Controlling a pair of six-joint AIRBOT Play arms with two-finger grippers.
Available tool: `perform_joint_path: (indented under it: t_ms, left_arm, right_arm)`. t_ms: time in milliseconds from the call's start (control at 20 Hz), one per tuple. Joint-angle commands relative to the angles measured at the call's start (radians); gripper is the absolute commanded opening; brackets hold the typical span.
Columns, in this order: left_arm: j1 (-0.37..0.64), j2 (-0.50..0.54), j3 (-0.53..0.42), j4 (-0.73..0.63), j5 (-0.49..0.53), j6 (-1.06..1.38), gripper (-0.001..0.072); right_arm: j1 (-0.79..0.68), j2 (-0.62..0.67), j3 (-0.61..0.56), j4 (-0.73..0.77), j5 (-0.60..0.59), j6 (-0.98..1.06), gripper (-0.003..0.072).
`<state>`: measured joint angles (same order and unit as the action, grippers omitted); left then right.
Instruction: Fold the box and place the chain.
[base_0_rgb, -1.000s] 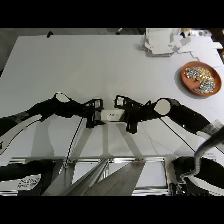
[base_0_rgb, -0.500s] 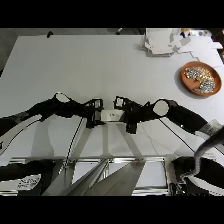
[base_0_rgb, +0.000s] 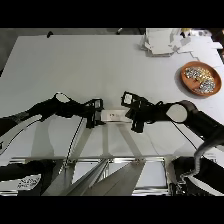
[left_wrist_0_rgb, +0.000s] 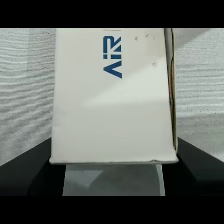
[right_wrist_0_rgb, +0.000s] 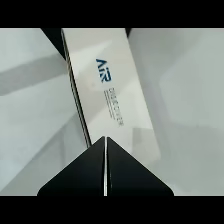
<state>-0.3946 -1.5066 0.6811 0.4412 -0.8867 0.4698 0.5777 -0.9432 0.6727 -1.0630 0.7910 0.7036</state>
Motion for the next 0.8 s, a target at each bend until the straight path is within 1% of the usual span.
perform_joint_path:
  t_ms: [0, 50, 150, 200, 250, 300, 450, 550, 750]
  left_arm:
    - [0.0, 0.001, 0.0, 0.001, 0.0, 0.001, 0.0204]
    - [0.0, 0.001, 0.0, 0.001, 0.0, 0.001, 0.0204]
    - [0.0, 0.001, 0.0, 0.001, 0.0, 0.001, 0.0204]
    - [0.0, 0.001, 0.0, 0.001, 0.0, 0.001, 0.0204]
    - [0.0, 0.001, 0.0, 0.001, 0.0, 0.001, 0.0204]
    - [0.0, 0.001, 0.0, 0.0, 0.0, 0.001, 0.0204]
    - [0.0, 0.001, 0.0, 0.001, 0.0, 0.001, 0.0204]
    - [0.0, 0.001, 0.0, 0.0, 0.0, 0.001, 0.0204]
    - [0.0, 0.001, 0.0, 0.0, 0.0, 0.001, 0.0204]
  right_arm:
    - [-0.059, 0.128, 0.0, -0.257, 0.245, 0.51, 0.0022]
    - [-0.111, 0.158, 0.0, -0.302, 0.377, 0.62, 0.0022]
    - [-0.219, 0.198, 0.0, -0.344, 0.612, 0.7, 0.0022]
    - [-0.27, 0.215, 0.0, -0.356, 0.697, 0.703, 0.0022]
    - [-0.312, 0.234, 0.0, -0.363, 0.747, 0.703, 0.0022]
    - [-0.343, 0.253, 0.0, -0.37, 0.758, 0.703, 0.0023]
    - [-0.404, 0.298, 0.0, -0.381, 0.742, 0.733, 0.0023]
    - [-0.412, 0.31, 0.0, -0.381, 0.727, 0.791, 0.0023]
    - [-0.412, 0.309, 0.0, -0.327, 0.724, 0.814, 0.0023]
